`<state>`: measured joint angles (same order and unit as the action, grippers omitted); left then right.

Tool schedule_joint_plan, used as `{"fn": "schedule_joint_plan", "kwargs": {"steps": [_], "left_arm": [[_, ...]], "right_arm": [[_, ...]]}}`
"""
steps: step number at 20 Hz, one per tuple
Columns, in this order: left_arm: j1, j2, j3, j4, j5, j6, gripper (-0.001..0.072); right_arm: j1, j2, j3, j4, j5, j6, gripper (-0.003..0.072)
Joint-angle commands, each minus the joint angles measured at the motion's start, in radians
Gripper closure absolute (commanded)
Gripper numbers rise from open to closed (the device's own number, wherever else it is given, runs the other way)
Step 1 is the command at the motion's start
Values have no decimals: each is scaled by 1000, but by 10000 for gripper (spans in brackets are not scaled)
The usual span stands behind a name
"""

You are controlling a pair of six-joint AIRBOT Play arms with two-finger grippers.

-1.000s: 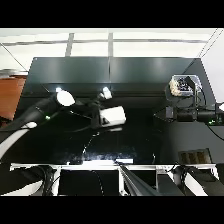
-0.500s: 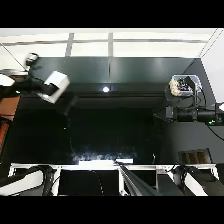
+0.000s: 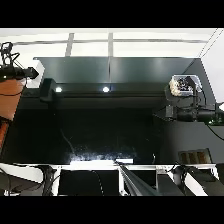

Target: Fold the box and place the chain.

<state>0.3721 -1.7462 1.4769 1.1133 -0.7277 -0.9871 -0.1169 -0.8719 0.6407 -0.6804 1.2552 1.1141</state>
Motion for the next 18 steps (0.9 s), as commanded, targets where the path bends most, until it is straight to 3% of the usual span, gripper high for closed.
{"fn": "schedule_joint_plan", "kwargs": {"steps": [1, 6, 7, 8, 13, 18], "left_arm": [[2, -123, 124, 39, -3, -64, 312], [2, -177, 140, 39, -7, -64, 311], [1, -178, 140, 39, -6, -63, 246], [1, -175, 142, 39, -11, -51, -11], [2, -155, 266, 113, -192, -36, -1], [7, -138, 577, 211, -563, -179, -2]], "right_arm": [[0, 1, 1, 9, -14, 1, 665], [1, 1, 1, 25, -40, 1, 664], [0, 1, 1, 26, -43, 2, 664], [0, 1, 1, 26, -44, 3, 664], [0, 1, 2, 26, -51, 4, 664], [0, 1, 40, 24, -63, -27, 665]]}}
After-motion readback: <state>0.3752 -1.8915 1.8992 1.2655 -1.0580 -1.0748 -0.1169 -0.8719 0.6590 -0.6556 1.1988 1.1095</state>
